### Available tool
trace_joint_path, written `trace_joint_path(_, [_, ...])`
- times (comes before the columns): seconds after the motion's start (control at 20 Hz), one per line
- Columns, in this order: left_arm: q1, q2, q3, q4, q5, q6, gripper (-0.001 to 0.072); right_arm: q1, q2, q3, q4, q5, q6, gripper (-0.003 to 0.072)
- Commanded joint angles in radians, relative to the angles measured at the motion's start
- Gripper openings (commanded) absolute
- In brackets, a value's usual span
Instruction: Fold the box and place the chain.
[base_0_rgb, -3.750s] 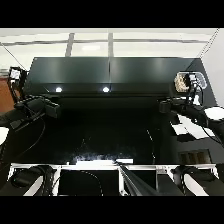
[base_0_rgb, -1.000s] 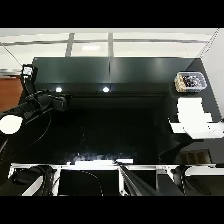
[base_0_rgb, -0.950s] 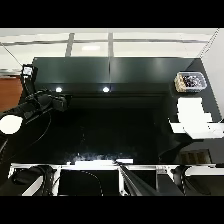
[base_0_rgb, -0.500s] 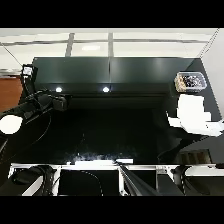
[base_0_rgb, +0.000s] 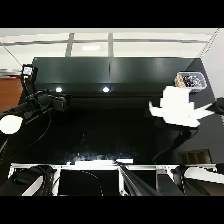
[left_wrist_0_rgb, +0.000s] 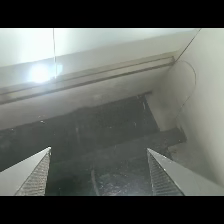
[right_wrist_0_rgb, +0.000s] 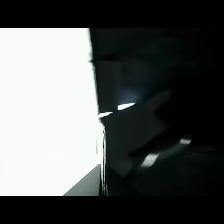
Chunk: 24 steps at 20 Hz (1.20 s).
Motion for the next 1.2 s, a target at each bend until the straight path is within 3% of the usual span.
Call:
trace_joint_path(0.0, [-0.001,0.0,0.0,0.0,-0.003,0.001,0.071,0.119,0.048,-0.088,0.144,0.04,0.045,0.0011])
trace_joint_path(0.15, [-0.001,0.0,0.0,0.0,-0.022,0.0,0.071,0.266,0.151,-0.196,0.212,-0.037,0.045,0.0011])
trace_joint_path(0.35, [-0.001,0.0,0.0,-0.014,-0.071,0.0,0.0709,0.477,0.387,-0.415,0.374,-0.241,-0.068,0.0011])
trace_joint_path(0.6, [-0.001,-0.077,-0.007,-0.178,-0.217,-0.029,0.0706,0.652,0.647,-0.736,0.684,-0.509,-0.246,0.0011])
trace_joint_path(0.8, [0.024,-0.286,0.002,-0.522,-0.272,0.172,0.0706,0.725,0.656,-0.81,0.681,-0.524,-0.247,0.0011])
trace_joint_path(1.0, [0.141,-0.512,0.013,-1.042,-0.444,0.597,0.0706,0.741,0.656,-0.81,0.685,-0.519,-0.246,0.0011])
trace_joint_path(1.15, [0.14,-0.631,0.083,-1.001,-0.491,0.706,0.0706,0.741,0.656,-0.81,0.684,-0.486,-0.246,0.0012])
